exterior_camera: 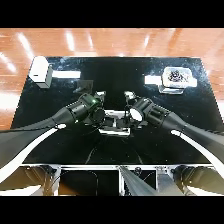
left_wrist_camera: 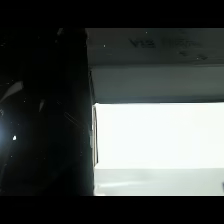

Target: Fold the box and place the chain.

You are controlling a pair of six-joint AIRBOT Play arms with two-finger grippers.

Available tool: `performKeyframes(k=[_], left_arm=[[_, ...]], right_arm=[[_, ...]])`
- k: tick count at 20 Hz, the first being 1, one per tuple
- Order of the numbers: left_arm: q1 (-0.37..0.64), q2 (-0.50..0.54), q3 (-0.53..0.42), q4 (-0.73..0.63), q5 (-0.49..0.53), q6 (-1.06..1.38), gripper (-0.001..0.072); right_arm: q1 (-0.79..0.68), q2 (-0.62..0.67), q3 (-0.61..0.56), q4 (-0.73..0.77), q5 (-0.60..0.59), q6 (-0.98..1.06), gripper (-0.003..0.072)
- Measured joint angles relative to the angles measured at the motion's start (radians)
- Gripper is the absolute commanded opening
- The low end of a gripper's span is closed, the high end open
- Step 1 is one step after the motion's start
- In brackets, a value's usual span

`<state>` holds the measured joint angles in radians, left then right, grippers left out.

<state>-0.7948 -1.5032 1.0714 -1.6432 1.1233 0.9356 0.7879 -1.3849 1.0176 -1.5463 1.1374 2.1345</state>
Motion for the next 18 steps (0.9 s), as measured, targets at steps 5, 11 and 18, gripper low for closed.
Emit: performKeyframes(k=[5, 11, 18], left_arm=[[0.0, 0.0, 0.0, 0.0, -0.004, -0.001, 0.0023], [0.0, 0.0, -0.001, 0.0, -0.008, -0.014, 0.0023], [0.0, 0.0, -0.001, 0.003, -0.018, -0.045, 0.0023]], right_arm=[[0.0, 0.165, 0.0, -0.04, 0.127, -0.06, 0.0417], [-0.01, 0.44, 0.0, -0.132, 0.284, -0.082, 0.0417], [-0.222, 0.542, 0.0, -0.301, 0.34, -0.119, 0.0416]])
